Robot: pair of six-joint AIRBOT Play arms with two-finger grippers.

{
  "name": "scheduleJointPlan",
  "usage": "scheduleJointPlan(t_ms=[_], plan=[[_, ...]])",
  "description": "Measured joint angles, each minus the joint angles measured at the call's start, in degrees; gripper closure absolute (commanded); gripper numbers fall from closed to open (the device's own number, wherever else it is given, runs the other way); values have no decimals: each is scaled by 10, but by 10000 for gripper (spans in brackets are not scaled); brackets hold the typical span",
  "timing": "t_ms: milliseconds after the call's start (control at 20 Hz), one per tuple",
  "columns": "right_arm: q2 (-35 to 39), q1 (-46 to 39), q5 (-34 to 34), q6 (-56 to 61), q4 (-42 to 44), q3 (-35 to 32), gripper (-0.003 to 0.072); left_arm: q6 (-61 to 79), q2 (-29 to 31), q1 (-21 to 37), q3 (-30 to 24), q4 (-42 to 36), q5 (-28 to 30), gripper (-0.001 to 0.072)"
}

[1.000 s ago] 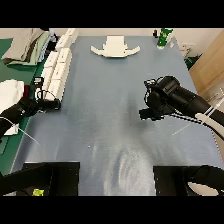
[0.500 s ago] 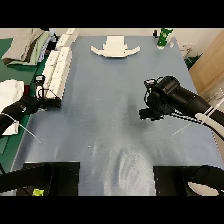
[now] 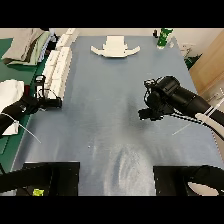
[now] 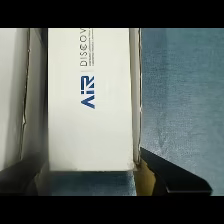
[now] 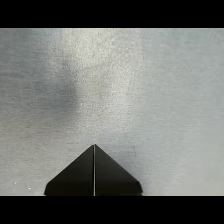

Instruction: Fold the box.

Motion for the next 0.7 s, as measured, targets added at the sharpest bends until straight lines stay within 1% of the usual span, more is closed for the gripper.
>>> scheduleJointPlan(t_ms=[150, 200, 350, 400, 450, 500, 550, 650, 700], plan=[[0, 0, 0, -4, 4, 0, 681, -1, 30, 16, 0, 1, -35, 8], [0, 0, 0, -5, 8, 0, 680, -1, 48, 27, 0, 2, -59, 8], [0, 0, 0, -14, 17, 0, 681, -10, 113, 67, 0, 13, -151, 9], [0, 0, 0, -15, 19, 0, 680, -22, 139, 80, 0, 24, -188, 22], [0, 0, 1, -16, 21, 0, 680, -34, 164, 91, 0, 33, -225, 261], [0, 0, 6, -18, 24, 0, 680, -45, 190, 98, 1, 40, -262, 594], [0, 0, 13, -18, 26, 0, 680, -52, 214, 100, 5, 44, -298, 691], [0, 0, 33, -19, 37, 0, 680, -61, 246, 87, 22, 45, -356, 693], [0, 0, 45, -19, 45, 1, 680, -66, 256, 69, 37, 45, -380, 693]])
